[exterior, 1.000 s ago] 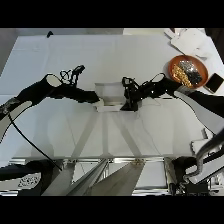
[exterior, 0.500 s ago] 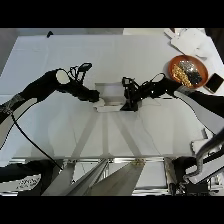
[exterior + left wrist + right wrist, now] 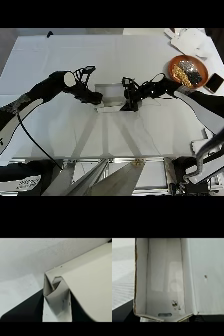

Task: Fold the box and place the chain.

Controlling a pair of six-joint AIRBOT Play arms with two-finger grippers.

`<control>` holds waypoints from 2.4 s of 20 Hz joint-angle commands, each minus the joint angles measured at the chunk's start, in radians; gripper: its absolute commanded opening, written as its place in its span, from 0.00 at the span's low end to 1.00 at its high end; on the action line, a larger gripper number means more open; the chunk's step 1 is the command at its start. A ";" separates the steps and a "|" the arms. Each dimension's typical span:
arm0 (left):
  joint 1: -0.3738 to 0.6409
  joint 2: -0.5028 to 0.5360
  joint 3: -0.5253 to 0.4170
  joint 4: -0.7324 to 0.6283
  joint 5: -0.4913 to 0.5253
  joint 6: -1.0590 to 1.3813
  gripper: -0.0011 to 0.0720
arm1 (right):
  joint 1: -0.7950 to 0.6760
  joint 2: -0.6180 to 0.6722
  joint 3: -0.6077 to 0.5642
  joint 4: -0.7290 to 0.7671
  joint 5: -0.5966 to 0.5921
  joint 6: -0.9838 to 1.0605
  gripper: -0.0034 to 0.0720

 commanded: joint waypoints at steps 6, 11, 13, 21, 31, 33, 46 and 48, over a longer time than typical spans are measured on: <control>-0.014 -0.024 0.033 0.079 -0.014 -0.115 0.45 | 0.000 0.000 0.000 0.001 0.000 0.000 0.75; -0.034 -0.080 0.131 0.079 -0.090 -0.177 0.45 | 0.000 0.000 0.000 0.001 0.000 0.000 0.75; -0.048 -0.109 0.140 0.073 -0.118 -0.198 0.45 | 0.000 0.000 0.000 0.001 0.000 0.000 0.75; -0.064 -0.126 0.199 0.051 -0.134 -0.270 0.45 | 0.000 0.000 0.000 0.001 0.000 0.000 0.75; -0.062 -0.127 0.204 0.086 -0.153 -0.295 0.71 | 0.000 0.000 0.000 0.001 0.000 0.000 0.75; -0.060 -0.127 0.204 0.086 -0.163 -0.295 0.73 | 0.000 0.000 0.000 0.001 0.000 0.000 0.75; -0.019 -0.126 0.204 -0.055 -0.296 -0.290 0.71 | 0.000 0.000 0.000 0.001 0.000 0.000 0.75; -0.018 -0.126 0.204 -0.093 -0.289 -0.268 0.56 | 0.000 0.000 0.000 0.001 0.000 0.000 0.75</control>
